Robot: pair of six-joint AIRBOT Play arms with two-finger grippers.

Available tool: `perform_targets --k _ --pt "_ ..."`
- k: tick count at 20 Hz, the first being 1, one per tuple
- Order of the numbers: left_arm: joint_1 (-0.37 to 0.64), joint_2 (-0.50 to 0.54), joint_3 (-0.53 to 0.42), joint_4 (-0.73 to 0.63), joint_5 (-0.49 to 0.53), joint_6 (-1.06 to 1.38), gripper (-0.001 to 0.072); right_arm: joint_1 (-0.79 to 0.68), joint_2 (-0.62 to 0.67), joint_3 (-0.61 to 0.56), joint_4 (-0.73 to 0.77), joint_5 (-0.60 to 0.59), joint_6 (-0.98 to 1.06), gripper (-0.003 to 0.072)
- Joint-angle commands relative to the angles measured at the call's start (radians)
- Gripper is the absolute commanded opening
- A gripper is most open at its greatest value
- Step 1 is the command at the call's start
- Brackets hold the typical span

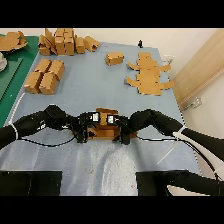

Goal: Fold the box.

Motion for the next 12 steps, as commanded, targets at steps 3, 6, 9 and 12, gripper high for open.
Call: perform_targets --k 3,6,9,12 --pt "-0.003 -0.002 0.002 -0.018 0.005 -0.001 0.0446 0.000 -0.001 0.001 0.000 0.000 -0.001 0.0481" --pt "-0.003 -0.002 0.002 -0.019 0.006 -0.001 0.0446 0.000 -0.001 0.001 0.000 0.000 -0.001 0.0481" --pt "-0.003 -0.002 0.002 -0.019 0.006 -0.001 0.0448 0.000 -0.001 0.001 0.000 0.000 -0.001 0.0481" --pt "-0.003 -0.002 0.002 -0.018 0.006 -0.009 0.0448 0.000 -0.001 0.001 0.000 0.000 -0.001 0.0481"
